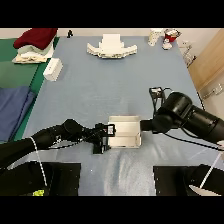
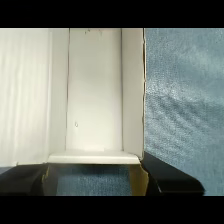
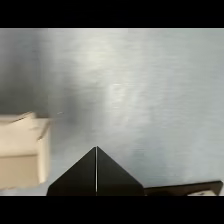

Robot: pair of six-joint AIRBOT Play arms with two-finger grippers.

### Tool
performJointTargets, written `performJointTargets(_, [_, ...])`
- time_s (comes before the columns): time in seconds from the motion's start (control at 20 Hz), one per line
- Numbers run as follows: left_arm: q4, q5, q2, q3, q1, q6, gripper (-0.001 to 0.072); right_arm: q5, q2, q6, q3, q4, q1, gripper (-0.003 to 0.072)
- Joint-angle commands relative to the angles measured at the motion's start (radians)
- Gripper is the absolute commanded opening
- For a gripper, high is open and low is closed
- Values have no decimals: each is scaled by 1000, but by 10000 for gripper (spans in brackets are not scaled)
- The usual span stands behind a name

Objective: Fold the box.

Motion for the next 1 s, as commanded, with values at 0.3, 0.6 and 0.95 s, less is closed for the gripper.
performJointTargets(0.3, [0,0,1,1,0,0,520,339,-212,-872,-78,982,-641,1])
performJointTargets(0.6, [0,0,1,1,0,0,520,169,-401,-1093,-15,1134,-626,1])
performJointTargets(0.95, [0,0,1,1,0,0,520,127,-261,-1278,-64,1112,-497,1])
